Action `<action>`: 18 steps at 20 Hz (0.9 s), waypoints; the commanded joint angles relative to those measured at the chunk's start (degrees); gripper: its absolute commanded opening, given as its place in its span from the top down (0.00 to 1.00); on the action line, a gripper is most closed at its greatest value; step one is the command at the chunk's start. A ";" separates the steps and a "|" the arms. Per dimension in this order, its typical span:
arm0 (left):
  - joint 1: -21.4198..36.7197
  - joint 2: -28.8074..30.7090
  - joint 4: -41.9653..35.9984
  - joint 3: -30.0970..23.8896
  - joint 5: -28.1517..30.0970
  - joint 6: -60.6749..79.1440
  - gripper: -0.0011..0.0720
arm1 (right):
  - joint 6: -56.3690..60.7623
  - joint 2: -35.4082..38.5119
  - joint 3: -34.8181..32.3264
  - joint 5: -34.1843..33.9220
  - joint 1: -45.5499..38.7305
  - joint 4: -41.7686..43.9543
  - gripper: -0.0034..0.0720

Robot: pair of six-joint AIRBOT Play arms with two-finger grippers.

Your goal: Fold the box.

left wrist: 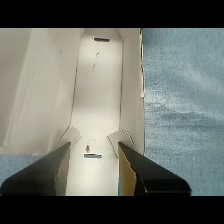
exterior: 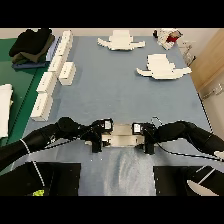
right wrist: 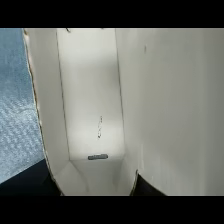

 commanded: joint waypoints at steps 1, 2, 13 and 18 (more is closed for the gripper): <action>0.00 -0.07 -0.20 0.04 -0.83 0.00 0.31 | 0.00 -0.02 0.07 0.00 0.02 0.00 0.29; 0.02 -0.07 -0.20 0.04 -0.81 0.00 0.31 | 0.00 -0.02 0.07 0.00 0.02 0.00 0.29; 0.46 8.66 25.51 3.32 -8.22 -44.19 0.97 | 0.00 -0.02 0.07 0.00 0.02 0.00 0.29; 5.29 21.00 48.50 5.35 -21.49 -82.95 0.97 | 0.00 -0.02 0.07 0.02 0.02 0.00 0.29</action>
